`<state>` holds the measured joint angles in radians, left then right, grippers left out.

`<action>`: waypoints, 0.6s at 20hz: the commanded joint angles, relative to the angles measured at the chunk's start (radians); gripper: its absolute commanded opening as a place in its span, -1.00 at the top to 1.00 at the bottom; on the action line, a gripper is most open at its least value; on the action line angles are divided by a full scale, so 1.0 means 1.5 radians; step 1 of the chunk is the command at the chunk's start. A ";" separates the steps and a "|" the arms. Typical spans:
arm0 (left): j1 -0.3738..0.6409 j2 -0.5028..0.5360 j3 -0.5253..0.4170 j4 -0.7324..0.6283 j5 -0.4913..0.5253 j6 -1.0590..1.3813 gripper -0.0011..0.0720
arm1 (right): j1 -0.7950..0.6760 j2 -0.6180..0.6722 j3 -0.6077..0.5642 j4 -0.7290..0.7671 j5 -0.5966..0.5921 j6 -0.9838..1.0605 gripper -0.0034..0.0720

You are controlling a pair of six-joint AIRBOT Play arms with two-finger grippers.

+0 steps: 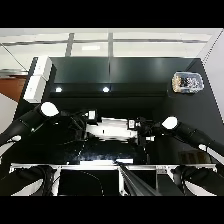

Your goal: Fold the box and place the chain.

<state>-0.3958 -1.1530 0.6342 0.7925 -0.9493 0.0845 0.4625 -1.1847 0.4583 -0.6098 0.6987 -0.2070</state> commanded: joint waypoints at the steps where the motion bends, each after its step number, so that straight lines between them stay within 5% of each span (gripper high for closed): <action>1: -0.003 -0.005 -0.001 0.002 0.008 0.016 -0.97 | 0.001 0.000 0.000 0.000 0.000 0.000 -0.50; 12: -0.003 -0.005 -0.041 -0.013 0.028 0.016 -0.97 | 0.001 0.000 0.000 0.000 0.000 0.001 -0.50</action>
<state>-0.3996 -1.1603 0.5827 0.7971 -0.9321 0.1070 0.4625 -1.1847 0.4583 -0.6098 0.6991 -0.2070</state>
